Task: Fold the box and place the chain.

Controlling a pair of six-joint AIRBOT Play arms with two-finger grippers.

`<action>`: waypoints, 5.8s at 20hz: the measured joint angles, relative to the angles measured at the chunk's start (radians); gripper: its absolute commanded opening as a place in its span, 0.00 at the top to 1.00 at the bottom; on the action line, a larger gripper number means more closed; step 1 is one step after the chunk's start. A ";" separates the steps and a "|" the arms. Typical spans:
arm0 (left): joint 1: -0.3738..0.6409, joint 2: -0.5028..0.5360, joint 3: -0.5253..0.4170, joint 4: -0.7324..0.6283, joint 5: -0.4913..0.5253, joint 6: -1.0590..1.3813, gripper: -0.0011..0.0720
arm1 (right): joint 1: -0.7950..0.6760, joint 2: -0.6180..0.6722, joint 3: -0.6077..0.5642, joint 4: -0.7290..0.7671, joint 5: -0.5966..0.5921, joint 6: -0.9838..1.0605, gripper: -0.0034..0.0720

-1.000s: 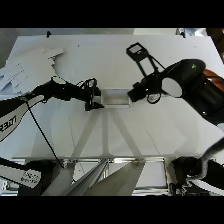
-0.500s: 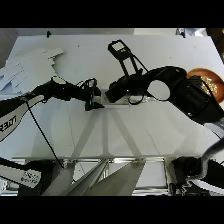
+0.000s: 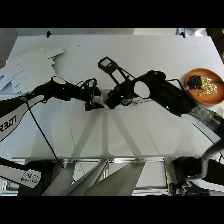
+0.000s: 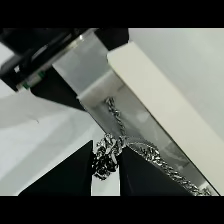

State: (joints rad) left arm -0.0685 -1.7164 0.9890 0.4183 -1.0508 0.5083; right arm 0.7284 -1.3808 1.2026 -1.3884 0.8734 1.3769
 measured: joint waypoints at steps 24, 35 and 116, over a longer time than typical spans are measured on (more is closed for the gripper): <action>0.000 0.000 0.000 0.000 0.000 0.000 0.47 | -0.270 0.097 -0.004 -0.267 0.396 0.274 0.34; 0.000 0.000 0.000 0.000 0.000 0.000 0.47 | -0.555 0.085 -0.176 -0.365 0.261 0.568 0.16; 0.000 0.000 0.000 0.000 0.000 0.000 0.47 | -0.261 -0.050 -0.216 0.739 -0.130 -0.499 0.51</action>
State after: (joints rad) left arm -0.0685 -1.7164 0.9890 0.4187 -1.0512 0.5079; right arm 0.4679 -1.4303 0.9863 -0.6491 0.7429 0.8780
